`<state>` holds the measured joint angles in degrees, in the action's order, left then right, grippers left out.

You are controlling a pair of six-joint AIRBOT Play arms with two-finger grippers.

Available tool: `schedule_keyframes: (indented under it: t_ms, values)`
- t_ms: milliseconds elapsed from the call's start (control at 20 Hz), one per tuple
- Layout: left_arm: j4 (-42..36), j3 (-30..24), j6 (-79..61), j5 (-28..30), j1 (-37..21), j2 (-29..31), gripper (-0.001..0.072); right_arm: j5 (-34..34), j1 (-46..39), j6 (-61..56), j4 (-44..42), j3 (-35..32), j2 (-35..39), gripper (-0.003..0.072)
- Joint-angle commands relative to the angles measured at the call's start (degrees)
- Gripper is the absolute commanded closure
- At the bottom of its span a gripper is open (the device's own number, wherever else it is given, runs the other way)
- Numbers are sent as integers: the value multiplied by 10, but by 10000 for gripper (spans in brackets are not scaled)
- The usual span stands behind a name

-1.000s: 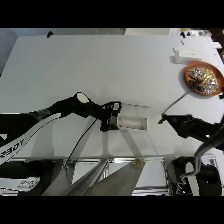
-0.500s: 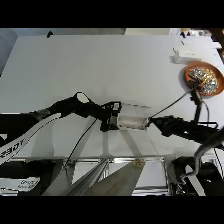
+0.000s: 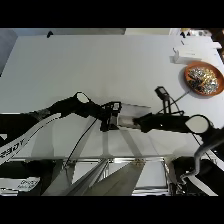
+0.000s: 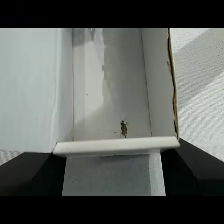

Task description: Fold the box and place the chain.

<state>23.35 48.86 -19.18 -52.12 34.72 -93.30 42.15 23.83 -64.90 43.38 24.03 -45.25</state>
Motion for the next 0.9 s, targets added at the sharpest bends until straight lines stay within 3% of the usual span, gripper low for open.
schedule_keyframes:
  t_ms: [0,250,500,650,850]
  values:
    - [0,0,0,0,0,0,537,-38,65,-83,103,61,-66,666]
    - [0,0,0,0,0,0,537,-22,118,-169,228,108,-79,665]
    - [0,0,0,0,0,0,537,-21,148,-180,244,134,-112,665]
    - [0,0,0,0,0,0,537,-10,161,-211,268,155,-148,574]
    - [0,0,0,0,0,0,537,38,161,-223,285,173,-149,564]
